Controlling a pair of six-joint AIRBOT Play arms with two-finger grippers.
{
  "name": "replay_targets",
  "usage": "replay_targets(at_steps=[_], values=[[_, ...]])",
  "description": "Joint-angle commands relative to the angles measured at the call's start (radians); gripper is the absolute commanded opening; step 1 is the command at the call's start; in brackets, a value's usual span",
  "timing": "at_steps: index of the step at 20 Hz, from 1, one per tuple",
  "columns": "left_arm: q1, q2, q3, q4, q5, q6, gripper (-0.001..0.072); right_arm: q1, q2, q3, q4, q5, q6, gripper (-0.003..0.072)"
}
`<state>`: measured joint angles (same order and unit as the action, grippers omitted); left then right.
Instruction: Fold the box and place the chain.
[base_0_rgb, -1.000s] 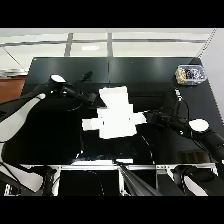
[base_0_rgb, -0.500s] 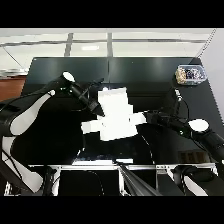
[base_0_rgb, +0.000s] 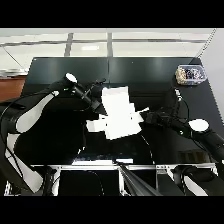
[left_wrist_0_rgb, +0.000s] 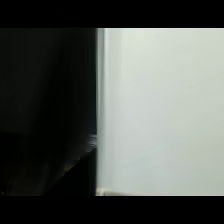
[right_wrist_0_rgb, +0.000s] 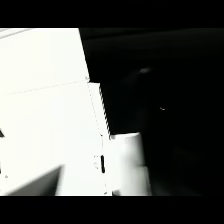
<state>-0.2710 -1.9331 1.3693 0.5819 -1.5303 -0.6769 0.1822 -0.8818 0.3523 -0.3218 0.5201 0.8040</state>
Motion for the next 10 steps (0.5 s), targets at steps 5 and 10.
replay_targets(at_steps=[5, 10], values=[[-0.002, 0.194, -0.133, 0.072, 0.051, 0.087, 0.0020, -0.156, 0.004, 0.185, -0.367, 0.289, 0.026, 0.0708], [-0.052, 0.457, -0.505, -0.099, 0.473, 0.655, 0.0023, -0.169, 0.004, 0.278, -0.453, 0.252, 0.026, 0.0708]])
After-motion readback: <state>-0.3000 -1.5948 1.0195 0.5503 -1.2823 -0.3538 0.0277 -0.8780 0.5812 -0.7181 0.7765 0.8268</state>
